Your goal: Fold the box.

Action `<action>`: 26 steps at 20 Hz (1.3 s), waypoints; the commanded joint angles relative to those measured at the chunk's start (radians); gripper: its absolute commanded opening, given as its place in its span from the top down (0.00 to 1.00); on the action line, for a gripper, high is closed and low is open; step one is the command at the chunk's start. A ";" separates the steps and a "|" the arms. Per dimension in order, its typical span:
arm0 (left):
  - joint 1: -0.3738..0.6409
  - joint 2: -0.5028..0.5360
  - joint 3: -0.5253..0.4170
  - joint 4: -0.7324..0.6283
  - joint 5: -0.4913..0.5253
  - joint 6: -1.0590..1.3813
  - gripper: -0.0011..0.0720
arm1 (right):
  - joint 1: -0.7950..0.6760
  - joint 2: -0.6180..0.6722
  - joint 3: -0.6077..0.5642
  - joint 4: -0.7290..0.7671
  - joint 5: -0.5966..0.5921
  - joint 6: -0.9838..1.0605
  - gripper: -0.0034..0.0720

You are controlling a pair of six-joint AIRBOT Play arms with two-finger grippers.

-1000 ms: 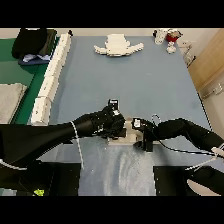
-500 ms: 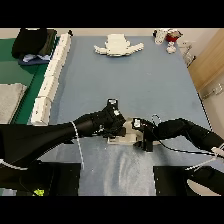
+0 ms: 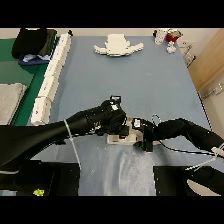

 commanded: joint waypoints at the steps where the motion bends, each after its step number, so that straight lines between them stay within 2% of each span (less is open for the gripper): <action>1: 0.000 0.103 0.034 -0.004 -0.105 0.084 0.09 | 0.001 0.001 -0.001 0.000 0.000 0.000 0.29; 2: 0.000 0.144 0.034 -0.001 -0.144 0.107 0.11 | 0.001 0.001 -0.001 0.000 0.000 0.000 0.29; 3: 0.000 0.178 0.034 0.002 -0.180 0.136 0.40 | 0.001 0.001 -0.001 0.000 0.000 0.000 0.29; 4: 0.000 0.209 0.034 0.003 -0.212 0.190 0.89 | 0.001 0.001 -0.001 0.000 0.000 0.000 0.29; 5: 0.000 0.232 0.034 0.003 -0.229 0.257 0.97 | 0.001 0.001 -0.001 0.000 0.000 0.000 0.29; 7: 0.001 0.259 0.030 0.018 -0.222 0.336 0.97 | 0.001 0.001 -0.001 0.000 0.000 0.000 0.29; 14: -0.030 0.256 0.025 0.040 -0.137 0.655 0.97 | 0.001 0.001 -0.001 0.000 0.000 0.000 0.29; 17: 0.057 0.337 -0.069 -0.105 -0.072 0.975 0.97 | 0.001 0.001 -0.001 0.000 0.000 0.000 0.29; 20: 0.217 0.429 -0.216 -0.253 -0.019 1.402 0.97 | 0.001 0.001 -0.001 0.000 0.000 0.000 0.29; 21: 0.272 0.440 -0.257 -0.277 -0.012 1.506 0.96 | 0.001 0.001 -0.001 0.000 0.000 0.000 0.29; 22: 0.332 0.442 -0.297 -0.303 -0.003 1.614 0.61 | 0.001 0.001 -0.001 -0.001 0.000 0.000 0.29; 23: 0.383 0.441 -0.335 -0.339 0.020 1.726 0.06 | 0.001 0.001 -0.001 -0.001 0.000 0.000 0.29; 26: 0.497 0.438 -0.437 -0.534 0.097 2.044 0.03 | 0.001 0.001 -0.001 -0.001 0.000 0.000 0.29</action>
